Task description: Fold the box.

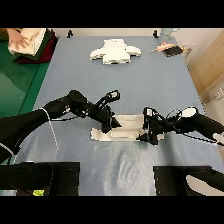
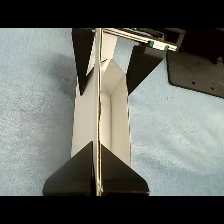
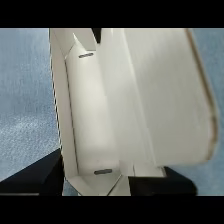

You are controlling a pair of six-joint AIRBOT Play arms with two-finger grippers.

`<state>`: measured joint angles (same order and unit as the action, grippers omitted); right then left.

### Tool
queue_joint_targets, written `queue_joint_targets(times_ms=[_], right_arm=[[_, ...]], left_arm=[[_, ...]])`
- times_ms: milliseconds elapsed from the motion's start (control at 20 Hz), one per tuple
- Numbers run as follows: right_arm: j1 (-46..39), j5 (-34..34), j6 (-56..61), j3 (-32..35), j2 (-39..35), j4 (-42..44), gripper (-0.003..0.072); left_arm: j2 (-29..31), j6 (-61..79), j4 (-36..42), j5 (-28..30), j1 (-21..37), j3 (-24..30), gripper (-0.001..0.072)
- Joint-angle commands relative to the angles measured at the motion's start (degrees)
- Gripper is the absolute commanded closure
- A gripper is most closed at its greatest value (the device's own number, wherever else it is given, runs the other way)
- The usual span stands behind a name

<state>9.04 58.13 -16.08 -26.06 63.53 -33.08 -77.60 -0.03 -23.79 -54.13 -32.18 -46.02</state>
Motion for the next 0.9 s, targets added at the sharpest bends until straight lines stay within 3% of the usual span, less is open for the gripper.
queue_joint_targets(times_ms=[0,850], right_arm=[[0.0,0.3,-4.3,0.0,0.1,-1.9,0.0173],[-0.1,-3.7,-11.5,3.6,0.1,-0.6,0.0181]], left_arm=[[0.0,0.0,0.0,0.0,0.0,0.0,0.0693],[0.0,0.0,0.0,0.0,0.0,0.0,0.0692]])
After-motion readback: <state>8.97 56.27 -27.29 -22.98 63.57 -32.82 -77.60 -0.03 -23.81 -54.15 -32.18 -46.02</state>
